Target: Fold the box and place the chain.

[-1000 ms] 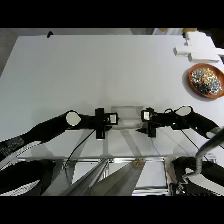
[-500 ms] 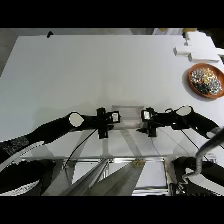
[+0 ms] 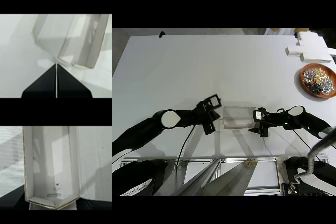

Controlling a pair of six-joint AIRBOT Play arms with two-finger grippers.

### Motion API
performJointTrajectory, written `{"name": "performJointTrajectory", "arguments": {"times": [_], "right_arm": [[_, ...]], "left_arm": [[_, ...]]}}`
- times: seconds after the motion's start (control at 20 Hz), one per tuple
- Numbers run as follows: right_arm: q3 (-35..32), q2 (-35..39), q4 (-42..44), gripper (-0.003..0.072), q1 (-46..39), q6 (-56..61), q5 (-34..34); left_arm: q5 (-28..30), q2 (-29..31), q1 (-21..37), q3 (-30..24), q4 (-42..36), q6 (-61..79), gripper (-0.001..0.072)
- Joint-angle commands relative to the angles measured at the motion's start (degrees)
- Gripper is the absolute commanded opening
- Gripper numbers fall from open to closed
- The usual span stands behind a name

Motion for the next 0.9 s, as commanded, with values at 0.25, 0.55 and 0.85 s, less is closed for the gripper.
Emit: {"name": "performJointTrajectory", "arguments": {"times": [0.25,0.55,0.85], "right_arm": [[0.0,0.0,0.0,0.0339,0.0,0.1,0.1],[0.0,0.0,0.0,0.0339,0.0,0.1,0.1],[0.0,0.0,0.0,0.0339,0.0,0.1,0.1]], "left_arm": [[-16.4,3.2,8.5,-0.1,21.2,-55.9,0.0008],[-10.3,-9.0,8.3,-0.1,7.4,-56.7,0.0006],[-10.4,-12.9,4.7,0.5,-4.5,-48.8,0.0005]]}}
